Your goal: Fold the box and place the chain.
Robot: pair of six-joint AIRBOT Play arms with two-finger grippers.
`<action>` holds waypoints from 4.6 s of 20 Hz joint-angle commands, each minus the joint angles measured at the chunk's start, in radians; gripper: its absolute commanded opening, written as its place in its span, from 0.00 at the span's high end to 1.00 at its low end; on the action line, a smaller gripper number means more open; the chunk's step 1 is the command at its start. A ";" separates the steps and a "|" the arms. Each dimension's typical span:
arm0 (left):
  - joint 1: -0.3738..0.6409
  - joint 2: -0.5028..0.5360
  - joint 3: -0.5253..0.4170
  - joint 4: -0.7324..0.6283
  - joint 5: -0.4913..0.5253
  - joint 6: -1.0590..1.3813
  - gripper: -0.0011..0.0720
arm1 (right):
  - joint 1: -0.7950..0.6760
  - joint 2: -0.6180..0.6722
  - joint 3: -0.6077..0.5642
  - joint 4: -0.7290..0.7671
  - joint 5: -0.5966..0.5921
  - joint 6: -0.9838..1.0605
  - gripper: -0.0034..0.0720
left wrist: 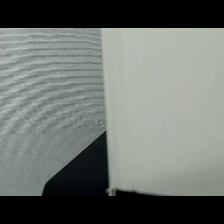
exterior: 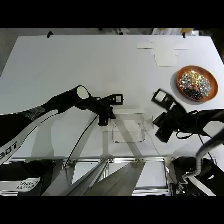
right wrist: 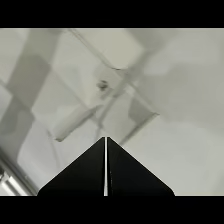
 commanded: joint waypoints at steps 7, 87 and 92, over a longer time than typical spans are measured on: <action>-0.001 0.000 0.000 0.000 -0.005 0.000 0.97 | 0.109 -0.047 -0.230 0.090 -0.153 -0.597 0.89; -0.002 0.000 0.000 0.000 -0.008 0.000 0.97 | -0.260 -0.419 -0.230 0.641 -0.288 -1.299 0.10; -0.002 0.000 0.000 0.000 -0.008 0.000 0.97 | -0.217 -0.420 -0.261 0.659 -0.329 -1.301 0.11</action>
